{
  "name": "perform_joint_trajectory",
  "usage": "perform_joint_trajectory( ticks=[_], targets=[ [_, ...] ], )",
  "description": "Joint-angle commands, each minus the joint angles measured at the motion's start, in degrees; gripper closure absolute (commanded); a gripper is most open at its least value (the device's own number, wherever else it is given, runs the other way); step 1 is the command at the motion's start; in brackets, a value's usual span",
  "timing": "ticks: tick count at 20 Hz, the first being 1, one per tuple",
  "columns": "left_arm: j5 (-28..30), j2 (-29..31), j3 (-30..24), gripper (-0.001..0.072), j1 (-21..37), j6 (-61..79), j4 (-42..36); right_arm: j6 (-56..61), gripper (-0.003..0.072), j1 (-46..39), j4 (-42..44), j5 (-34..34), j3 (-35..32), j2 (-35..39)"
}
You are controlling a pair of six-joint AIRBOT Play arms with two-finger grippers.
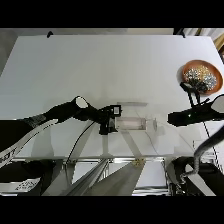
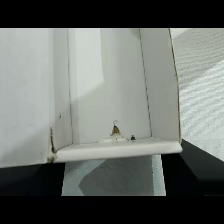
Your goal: Fold the box and place the chain.
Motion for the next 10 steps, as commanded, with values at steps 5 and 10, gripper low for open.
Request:
perform_joint_trajectory(
  ticks=[5, 10],
  targets=[
    [0.00, 0.02, -0.02, 0.0376, 0.02, 0.02, 0.02, -0.02, 0.0662, 3.13, 0.20, -6.64, -3.52, -6.71],
    [0.00, 0.02, -0.02, 0.0376, 0.02, 0.02, 0.02, -0.07, 0.0621, 6.95, 3.96, -10.71, -3.52, -12.31]
  ],
)
